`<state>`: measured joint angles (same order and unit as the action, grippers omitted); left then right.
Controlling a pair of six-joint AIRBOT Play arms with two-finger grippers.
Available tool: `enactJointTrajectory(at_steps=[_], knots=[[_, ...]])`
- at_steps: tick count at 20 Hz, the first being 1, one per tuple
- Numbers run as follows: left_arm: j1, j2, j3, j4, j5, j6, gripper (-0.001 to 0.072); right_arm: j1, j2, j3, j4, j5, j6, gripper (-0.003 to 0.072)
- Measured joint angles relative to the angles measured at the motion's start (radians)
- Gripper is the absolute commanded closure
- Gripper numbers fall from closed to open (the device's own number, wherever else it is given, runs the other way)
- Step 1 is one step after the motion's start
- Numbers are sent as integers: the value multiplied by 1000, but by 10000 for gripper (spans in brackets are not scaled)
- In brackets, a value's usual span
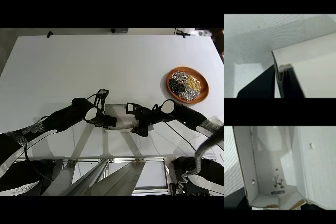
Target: Fold the box and place the chain.
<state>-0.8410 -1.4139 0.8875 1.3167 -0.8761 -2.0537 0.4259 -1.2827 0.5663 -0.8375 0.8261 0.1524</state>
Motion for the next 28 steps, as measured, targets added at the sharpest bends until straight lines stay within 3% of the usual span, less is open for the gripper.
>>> enactJointTrajectory(at_steps=[2, 4, 5, 7, 8, 10, 11, 13, 15, 18, 19, 20, 21, 22, 23, 28], knots=[[-1, -2, 0, 0, -3, 1, 602, 0, 0, 0, 0, 0, 0, 173], [-2, -5, -1, 0, 0, 8, 281, 0, 0, 0, -1, 0, -3, 173], [-3, -5, -2, 0, -13, 7, 217, 0, 0, 0, -1, 0, -3, 173], [-6, -5, -1, 1, 4, 7, 216, 0, 0, 0, -1, 0, -2, 173], [-8, -5, -1, 0, 8, 7, 231, 0, 0, 0, 0, 0, -1, 173], [-11, -6, -1, 0, 23, 4, 388, 0, 0, 0, 0, 0, 0, 173], [-13, -8, -1, 0, 27, 4, 404, 0, 0, 0, 0, 0, 0, 173], [-16, -13, -1, 3, 31, 4, 504, 0, 0, 0, 0, 0, 0, 173], [-20, -18, -1, 9, 27, -2, 698, 0, 0, 0, 2, 0, 3, 173], [-25, -24, 0, 7, 28, 1, 700, 0, 0, 0, 1, 0, 3, 173], [-25, -26, 0, 5, 28, 3, 667, 0, 0, 0, 1, 0, 2, 173], [-26, -26, 0, 3, 29, 4, 566, 0, 0, 0, 1, 0, 2, 173], [-26, -27, 0, 0, 33, 10, 388, 0, 0, 0, 0, 0, -1, 173], [-27, -27, 0, -12, 42, 9, 293, 0, 0, 0, 0, 0, -2, 173], [-27, -27, 1, -20, 48, 8, 247, 0, 0, 0, 0, 0, -2, 173], [-23, 2, -2, -21, 40, 10, 217, 0, 0, 0, 0, 0, -1, 173]])
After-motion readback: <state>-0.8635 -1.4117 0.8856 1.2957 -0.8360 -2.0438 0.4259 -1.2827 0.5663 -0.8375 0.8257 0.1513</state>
